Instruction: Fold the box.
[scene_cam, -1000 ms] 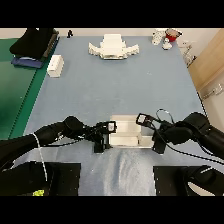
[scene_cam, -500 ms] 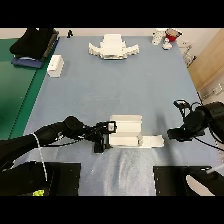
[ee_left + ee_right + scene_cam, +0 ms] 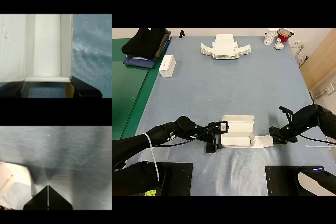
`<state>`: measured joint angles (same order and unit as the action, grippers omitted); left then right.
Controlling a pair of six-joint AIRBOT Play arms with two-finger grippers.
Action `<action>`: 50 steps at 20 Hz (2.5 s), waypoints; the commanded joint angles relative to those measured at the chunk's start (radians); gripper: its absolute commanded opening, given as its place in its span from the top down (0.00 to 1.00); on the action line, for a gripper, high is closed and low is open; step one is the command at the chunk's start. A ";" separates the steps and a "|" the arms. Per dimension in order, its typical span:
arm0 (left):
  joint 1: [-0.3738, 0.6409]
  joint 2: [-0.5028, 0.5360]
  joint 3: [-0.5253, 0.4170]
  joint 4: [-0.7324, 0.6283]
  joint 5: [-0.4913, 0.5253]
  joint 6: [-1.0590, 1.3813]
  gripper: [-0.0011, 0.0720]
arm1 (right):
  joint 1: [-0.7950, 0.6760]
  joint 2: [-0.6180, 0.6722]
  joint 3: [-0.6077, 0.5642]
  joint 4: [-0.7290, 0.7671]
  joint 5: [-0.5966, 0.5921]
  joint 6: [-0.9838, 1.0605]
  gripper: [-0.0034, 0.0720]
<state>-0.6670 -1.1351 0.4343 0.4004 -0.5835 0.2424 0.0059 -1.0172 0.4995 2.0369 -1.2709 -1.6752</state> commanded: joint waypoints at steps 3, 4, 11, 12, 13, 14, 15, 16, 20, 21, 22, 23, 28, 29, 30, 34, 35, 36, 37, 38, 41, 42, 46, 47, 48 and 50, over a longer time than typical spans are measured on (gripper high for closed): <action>0.000 0.000 0.000 0.000 0.000 0.000 0.27 | 0.089 0.054 -0.006 0.114 0.000 -0.036 0.95; 0.000 0.000 0.000 0.000 0.000 0.000 0.26 | 0.105 0.064 -0.006 0.115 0.006 -0.036 0.95; 0.000 0.000 0.000 0.000 0.000 0.000 0.27 | 0.134 0.119 0.015 0.130 0.005 -0.045 0.94; 0.000 0.000 0.000 0.000 0.000 0.000 0.27 | 0.134 0.122 0.021 0.135 0.000 -0.045 0.93; 0.000 0.000 0.000 0.000 0.000 0.000 0.26 | 0.134 0.122 0.025 0.144 -0.002 -0.045 0.76; 0.000 0.000 0.000 0.000 0.000 0.000 0.26 | 0.137 0.122 0.030 0.152 0.003 -0.045 0.55; 0.000 0.000 0.000 0.000 0.000 0.000 0.26 | 0.144 0.122 0.037 0.156 0.006 -0.044 0.54; 0.000 0.000 0.000 0.000 0.000 0.000 0.26 | 0.155 0.122 0.046 0.160 0.006 -0.043 0.54; 0.000 0.000 0.000 0.000 0.000 0.000 0.26 | 0.226 0.121 0.073 0.165 0.023 -0.042 0.54; 0.000 0.000 0.000 0.000 0.000 0.000 0.26 | 0.247 0.116 0.072 0.158 0.038 -0.032 0.54; 0.000 0.000 0.000 0.000 0.000 0.000 0.26 | 0.271 0.109 0.069 0.151 0.062 -0.012 0.54; 0.000 0.000 0.000 0.000 0.000 0.000 0.26 | 0.298 0.101 0.066 0.142 0.094 0.006 0.54; 0.000 0.000 0.000 0.000 0.000 0.000 0.26 | 0.441 0.069 0.090 -0.024 0.214 0.181 0.49; 0.000 0.000 0.000 0.000 0.000 0.000 0.27 | 0.475 0.065 0.101 -0.105 0.217 0.260 0.49; 0.000 0.000 0.000 0.000 0.000 0.000 0.27 | 0.509 0.063 0.113 -0.167 0.217 0.324 0.49; 0.000 0.000 0.000 0.000 0.000 0.000 0.27 | 0.663 0.035 0.161 -0.323 0.214 0.534 0.49; 0.000 0.000 0.000 0.000 0.000 0.000 0.27 | 0.696 0.018 0.171 -0.351 0.209 0.593 0.49; 0.000 0.000 0.000 0.000 0.000 0.000 0.26 | 0.723 -0.001 0.182 -0.366 0.200 0.638 0.49; 0.000 0.000 0.000 0.000 0.000 0.000 0.27 | 0.748 -0.023 0.194 -0.373 0.192 0.684 0.49; 0.000 0.000 0.000 0.000 0.000 0.000 0.26 | 0.772 -0.047 0.206 -0.378 0.188 0.729 0.49; 0.000 0.000 0.000 0.000 0.000 0.000 0.26 | 0.829 -0.116 0.237 -0.447 0.188 0.859 0.50; 0.000 0.000 0.000 0.000 0.000 0.000 0.26 | 0.840 -0.134 0.243 -0.465 0.186 0.893 0.50; 0.000 0.000 0.000 0.000 0.000 0.000 0.27 | 0.844 -0.179 0.251 -0.470 0.176 0.951 0.51; 0.000 0.000 0.000 0.000 0.000 0.000 0.26 | 0.844 -0.181 0.251 -0.470 0.177 0.954 0.65; 0.000 0.000 0.000 0.000 0.000 0.000 0.27 | 0.844 -0.180 0.251 -0.470 0.177 0.953 0.78; 0.000 0.000 0.000 0.000 0.000 0.000 0.27 | 0.844 -0.180 0.251 -0.460 0.177 0.953 0.94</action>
<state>-0.6670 -1.1351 0.4339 0.4004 -0.5842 0.2420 0.8455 -1.1873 0.7479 1.5715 -1.1019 -0.7490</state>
